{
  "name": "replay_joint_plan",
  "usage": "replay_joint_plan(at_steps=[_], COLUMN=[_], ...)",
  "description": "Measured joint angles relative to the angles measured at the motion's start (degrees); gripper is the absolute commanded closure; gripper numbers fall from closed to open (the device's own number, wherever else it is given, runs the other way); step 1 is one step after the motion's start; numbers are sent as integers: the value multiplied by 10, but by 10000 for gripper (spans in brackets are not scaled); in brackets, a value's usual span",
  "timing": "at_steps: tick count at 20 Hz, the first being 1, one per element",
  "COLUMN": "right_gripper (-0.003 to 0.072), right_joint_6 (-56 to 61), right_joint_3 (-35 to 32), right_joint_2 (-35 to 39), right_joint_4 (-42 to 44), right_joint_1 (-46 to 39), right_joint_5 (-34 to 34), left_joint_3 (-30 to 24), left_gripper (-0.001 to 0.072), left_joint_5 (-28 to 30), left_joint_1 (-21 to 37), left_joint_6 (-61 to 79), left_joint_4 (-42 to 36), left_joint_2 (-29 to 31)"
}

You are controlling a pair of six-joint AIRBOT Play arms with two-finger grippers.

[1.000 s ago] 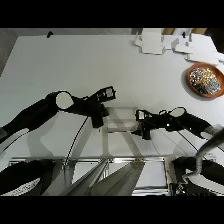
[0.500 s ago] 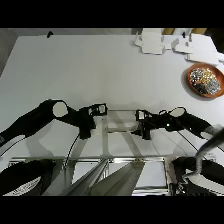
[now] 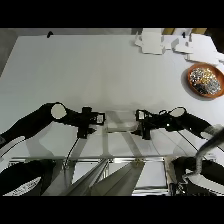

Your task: Fold the box and place the chain.

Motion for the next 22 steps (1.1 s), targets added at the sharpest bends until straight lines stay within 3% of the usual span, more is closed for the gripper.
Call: replay_joint_plan(at_steps=[5, 14, 16, 22], right_gripper=[285, 285, 285, 285], right_joint_6=[0, 0, 0, 0], right_joint_3=[0, 0, 0, 0], right_joint_2=[0, 0, 0, 0], right_joint_4=[0, 0, 0, 0], right_joint_1=[0, 0, 0, 0], right_joint_5=[0, 0, 0, 0], left_joint_3=[-2, -3, -3, -3], left_gripper=[245, 260, 337, 397], left_joint_5=[20, 50, 53, 53], left_joint_1=[-2, -30, -35, -45], left_joint_6=[46, 66, 67, 67], left_joint_4=[-30, -64, -71, -87], left_joint_2=[-2, -33, -35, -36])
